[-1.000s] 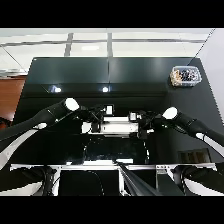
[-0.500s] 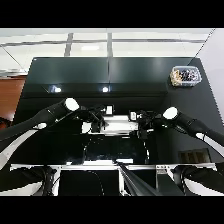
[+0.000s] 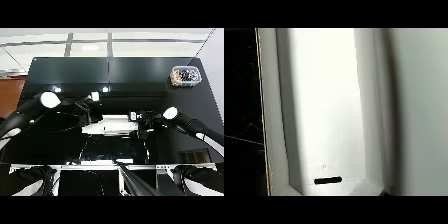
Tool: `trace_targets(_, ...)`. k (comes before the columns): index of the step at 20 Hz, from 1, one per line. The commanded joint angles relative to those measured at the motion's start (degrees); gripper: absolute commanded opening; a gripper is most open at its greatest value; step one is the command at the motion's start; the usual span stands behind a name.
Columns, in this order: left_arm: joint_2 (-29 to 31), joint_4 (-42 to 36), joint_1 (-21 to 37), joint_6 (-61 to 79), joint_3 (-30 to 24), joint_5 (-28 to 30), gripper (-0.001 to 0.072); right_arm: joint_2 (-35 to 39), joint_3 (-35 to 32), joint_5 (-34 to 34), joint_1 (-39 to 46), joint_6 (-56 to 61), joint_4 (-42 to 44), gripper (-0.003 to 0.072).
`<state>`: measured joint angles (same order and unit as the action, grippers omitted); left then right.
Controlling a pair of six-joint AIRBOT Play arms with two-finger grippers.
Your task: Fold the box and place the chain.
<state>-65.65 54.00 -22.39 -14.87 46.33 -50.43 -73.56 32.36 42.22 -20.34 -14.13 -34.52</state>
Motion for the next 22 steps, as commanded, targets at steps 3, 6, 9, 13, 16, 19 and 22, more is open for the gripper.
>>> trace_targets(3, 6.5, -1.7, 7.0, -30.1, -0.3, -20.0, 0.0350, 0.0, 0.0, 0.1, -0.1, 0.0, 0.0, 0.0077)
trace_targets(6, 5.7, -18.7, 4.7, -30.0, -4.3, -22.1, 0.0028, 0.0, 0.0, 0.0, 0.0, 0.0, 0.0, 0.0077)
trace_targets(9, 4.0, -32.8, -1.2, -22.0, -8.0, -8.5, 0.0027, 0.0, 0.0, 0.0, 0.0, 0.0, 0.0, 0.0077)
trace_targets(13, 0.8, -36.9, -5.3, -14.7, -6.9, 20.4, 0.0027, 0.0, 0.0, 0.0, 0.0, 0.0, 0.0, 0.0077)
trace_targets(16, -5.1, -30.3, -4.5, -15.1, -4.0, 20.6, 0.0027, 0.0, 0.0, 0.0, 0.0, 0.0, 0.0, 0.0077)
trace_targets(19, -12.0, -25.3, -4.3, -15.4, -1.4, 9.1, 0.0027, 0.0, 0.0, 0.0, 0.0, 0.0, 0.0, 0.0077)
trace_targets(22, -15.6, -25.2, -4.2, -15.3, -1.3, 3.5, 0.0027, 0.0, 0.0, 0.0, 0.0, 0.0, 0.0, 0.0076)
